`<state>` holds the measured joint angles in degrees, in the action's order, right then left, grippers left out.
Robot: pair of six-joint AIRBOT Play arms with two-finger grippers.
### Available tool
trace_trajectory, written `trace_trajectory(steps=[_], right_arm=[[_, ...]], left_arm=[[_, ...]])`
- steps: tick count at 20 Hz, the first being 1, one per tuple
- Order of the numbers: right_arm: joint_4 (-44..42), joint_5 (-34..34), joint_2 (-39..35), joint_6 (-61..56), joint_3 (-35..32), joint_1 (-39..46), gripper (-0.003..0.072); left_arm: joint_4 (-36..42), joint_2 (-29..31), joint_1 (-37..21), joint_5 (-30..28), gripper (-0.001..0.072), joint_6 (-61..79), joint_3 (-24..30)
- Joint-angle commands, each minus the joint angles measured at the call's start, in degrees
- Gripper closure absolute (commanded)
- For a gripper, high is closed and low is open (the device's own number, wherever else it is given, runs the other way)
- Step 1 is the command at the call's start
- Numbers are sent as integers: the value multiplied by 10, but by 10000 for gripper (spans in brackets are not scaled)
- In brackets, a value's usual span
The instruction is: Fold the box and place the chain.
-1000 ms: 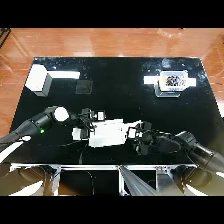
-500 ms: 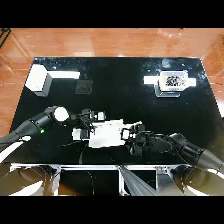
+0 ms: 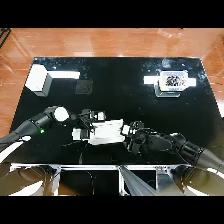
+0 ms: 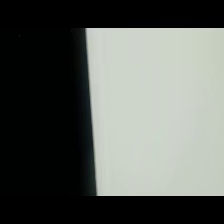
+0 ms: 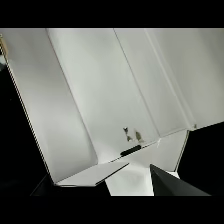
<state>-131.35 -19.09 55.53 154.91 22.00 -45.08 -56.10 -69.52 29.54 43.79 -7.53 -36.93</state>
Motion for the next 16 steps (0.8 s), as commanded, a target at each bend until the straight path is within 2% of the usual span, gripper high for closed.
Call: trace_trajectory(steps=[1,16], right_arm=[[6,20,0,-1,5,0,-11],[28,33,0,-30,22,0,-13]], left_arm=[[0,0,0,0,688,0,-1],[0,0,0,-1,688,0,-1]])
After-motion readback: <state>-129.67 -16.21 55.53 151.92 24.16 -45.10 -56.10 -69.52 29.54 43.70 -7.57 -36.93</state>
